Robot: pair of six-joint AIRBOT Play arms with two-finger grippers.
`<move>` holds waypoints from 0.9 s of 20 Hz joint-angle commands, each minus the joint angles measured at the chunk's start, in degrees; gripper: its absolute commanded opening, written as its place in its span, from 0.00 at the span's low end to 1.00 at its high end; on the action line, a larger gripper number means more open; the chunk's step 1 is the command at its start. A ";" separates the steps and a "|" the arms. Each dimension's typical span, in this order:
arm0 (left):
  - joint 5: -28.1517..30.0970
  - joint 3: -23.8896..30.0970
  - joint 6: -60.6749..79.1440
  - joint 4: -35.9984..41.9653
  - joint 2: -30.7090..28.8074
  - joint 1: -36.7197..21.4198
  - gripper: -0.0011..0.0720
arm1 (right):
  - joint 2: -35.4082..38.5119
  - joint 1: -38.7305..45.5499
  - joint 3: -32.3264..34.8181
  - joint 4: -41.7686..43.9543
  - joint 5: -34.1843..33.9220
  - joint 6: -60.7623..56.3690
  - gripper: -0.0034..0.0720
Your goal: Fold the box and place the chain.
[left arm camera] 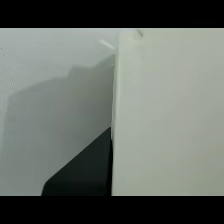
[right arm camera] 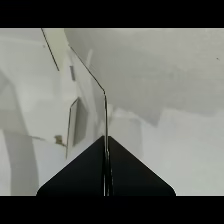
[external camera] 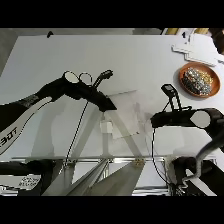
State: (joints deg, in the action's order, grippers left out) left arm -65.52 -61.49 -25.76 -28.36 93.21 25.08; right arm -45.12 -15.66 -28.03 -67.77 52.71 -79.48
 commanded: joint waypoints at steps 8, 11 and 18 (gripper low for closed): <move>0.35 0.48 5.07 -12.70 -8.87 8.37 0.01 | 0.66 -0.04 -15.76 -4.00 16.24 0.74 0.53; 7.19 7.50 8.83 -11.02 -15.61 13.60 0.01 | 4.28 -0.04 -19.12 -5.88 19.78 1.49 0.53; 26.56 14.86 25.99 -3.19 -14.80 14.95 0.01 | 11.63 -0.04 -19.10 -4.92 20.33 2.03 0.52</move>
